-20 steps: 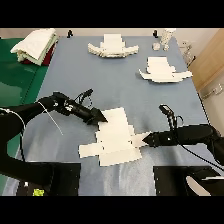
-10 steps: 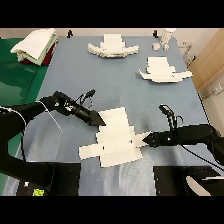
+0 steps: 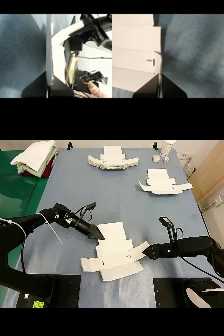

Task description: Fold the box.

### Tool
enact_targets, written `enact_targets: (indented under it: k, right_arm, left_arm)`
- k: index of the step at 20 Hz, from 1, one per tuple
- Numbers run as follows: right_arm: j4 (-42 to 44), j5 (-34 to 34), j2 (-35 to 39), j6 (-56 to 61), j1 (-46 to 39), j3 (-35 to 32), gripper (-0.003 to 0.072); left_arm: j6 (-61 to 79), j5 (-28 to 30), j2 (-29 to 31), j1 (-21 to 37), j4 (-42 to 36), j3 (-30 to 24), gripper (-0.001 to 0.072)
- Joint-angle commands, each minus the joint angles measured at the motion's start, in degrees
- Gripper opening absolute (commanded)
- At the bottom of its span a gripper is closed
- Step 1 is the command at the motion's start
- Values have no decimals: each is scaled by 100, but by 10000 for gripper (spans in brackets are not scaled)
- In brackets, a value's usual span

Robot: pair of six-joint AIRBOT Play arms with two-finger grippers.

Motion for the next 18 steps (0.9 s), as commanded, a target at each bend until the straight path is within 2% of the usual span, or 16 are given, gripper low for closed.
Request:
enact_targets:
  k: [1, 3, 6, 9, 11, 14, 18]
  right_arm:
    - [-251, 37, -2, -2, 2, 15, 350]
    - [-916, 149, -2, 57, 2, 107, 348]
    - [-2179, 509, -2, 739, 2, 358, 343]
    - [-3635, 570, -4, 1963, 2, 675, 344]
    - [-4341, 581, -2, 2739, 2, 866, 345]
    - [-4760, 737, -2, 3762, 2, 1126, 345]
    - [-4752, 1405, -4, 4253, 2, 1165, 345]
  left_arm:
    - [151, -22, 0, -2, -59, 4, 13]
    - [409, -127, 2, -4, -188, 15, 12]
    - [1443, -267, 197, -162, -295, 149, 8]
    - [2531, 225, 909, -555, -271, 149, 8]
    - [3051, 949, 1458, -839, -181, 142, 8]
    - [3488, 1886, 2149, -1200, 236, 111, 8]
    - [4120, 2234, 2688, -1569, 334, -337, 7]
